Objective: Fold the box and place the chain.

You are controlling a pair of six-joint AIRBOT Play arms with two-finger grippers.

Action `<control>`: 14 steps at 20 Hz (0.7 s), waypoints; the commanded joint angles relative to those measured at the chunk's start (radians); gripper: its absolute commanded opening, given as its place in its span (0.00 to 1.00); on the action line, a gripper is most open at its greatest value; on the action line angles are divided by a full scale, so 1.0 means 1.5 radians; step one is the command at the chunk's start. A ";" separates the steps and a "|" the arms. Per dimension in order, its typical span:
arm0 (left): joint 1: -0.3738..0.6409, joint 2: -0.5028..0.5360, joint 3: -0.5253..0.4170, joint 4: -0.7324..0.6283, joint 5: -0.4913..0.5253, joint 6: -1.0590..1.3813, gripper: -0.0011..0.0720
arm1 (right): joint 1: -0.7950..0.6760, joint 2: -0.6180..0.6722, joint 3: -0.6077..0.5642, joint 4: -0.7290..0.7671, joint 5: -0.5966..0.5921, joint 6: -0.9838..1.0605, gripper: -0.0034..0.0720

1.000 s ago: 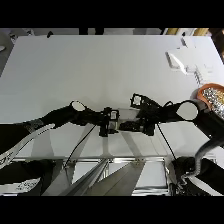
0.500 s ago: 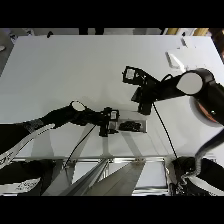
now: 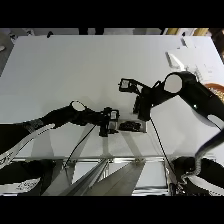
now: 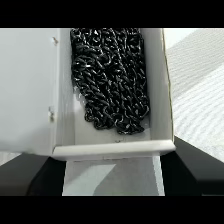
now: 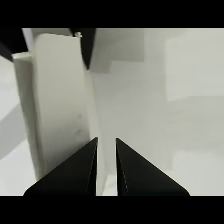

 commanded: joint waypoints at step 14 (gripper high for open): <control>-0.001 0.000 0.001 0.000 0.000 0.000 0.45 | 0.087 0.124 -0.129 0.002 -0.032 -0.021 0.33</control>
